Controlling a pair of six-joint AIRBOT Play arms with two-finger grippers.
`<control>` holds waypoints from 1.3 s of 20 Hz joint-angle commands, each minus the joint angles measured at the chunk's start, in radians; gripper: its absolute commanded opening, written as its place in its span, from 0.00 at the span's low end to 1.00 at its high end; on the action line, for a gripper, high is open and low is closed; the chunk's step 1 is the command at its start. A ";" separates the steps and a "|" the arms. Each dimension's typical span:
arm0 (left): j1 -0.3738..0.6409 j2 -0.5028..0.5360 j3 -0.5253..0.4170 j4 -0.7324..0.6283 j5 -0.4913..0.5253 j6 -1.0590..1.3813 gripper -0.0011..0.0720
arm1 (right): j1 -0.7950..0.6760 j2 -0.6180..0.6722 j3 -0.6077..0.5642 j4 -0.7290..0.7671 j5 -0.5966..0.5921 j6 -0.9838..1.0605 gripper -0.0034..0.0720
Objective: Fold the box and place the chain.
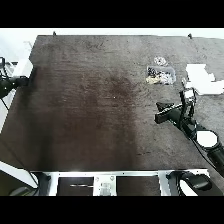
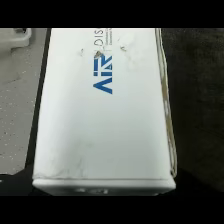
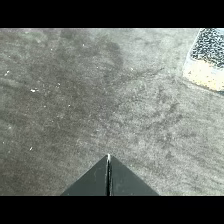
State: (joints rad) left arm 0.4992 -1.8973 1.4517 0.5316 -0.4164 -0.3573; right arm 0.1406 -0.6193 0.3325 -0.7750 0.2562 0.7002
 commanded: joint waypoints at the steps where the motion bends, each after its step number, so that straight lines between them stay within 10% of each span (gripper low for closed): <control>1: 0.000 -0.039 0.044 0.003 -0.014 -0.002 0.04 | 0.000 0.000 0.000 0.000 -0.018 0.000 0.05; 6: 0.000 -0.056 0.058 0.003 -0.030 0.000 0.12 | 0.000 0.000 0.000 0.000 -0.029 0.000 0.05; 8: 0.000 -0.056 0.058 0.003 -0.012 -0.002 1.00 | 0.000 0.000 0.000 0.000 -0.032 0.000 0.05; 17: 0.001 -0.026 0.058 0.058 -0.011 -0.003 1.00 | 0.000 0.000 0.000 -0.001 -0.032 -0.001 0.05; 20: 0.002 0.019 0.058 0.102 -0.023 -0.012 1.00 | 0.000 0.000 0.000 -0.001 -0.032 -0.001 0.48; 25: 0.006 0.123 0.058 0.121 -0.161 -0.011 0.98 | 0.000 0.000 0.000 0.000 -0.033 0.000 0.56; 26: 0.006 0.146 0.058 0.119 -0.211 -0.012 0.73 | 0.000 0.001 0.000 0.000 -0.035 0.000 0.55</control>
State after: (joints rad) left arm 0.5041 -1.8072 1.5093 0.6338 -0.5144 -0.3691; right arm 0.1406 -0.6193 0.3325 -0.7757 0.2230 0.6998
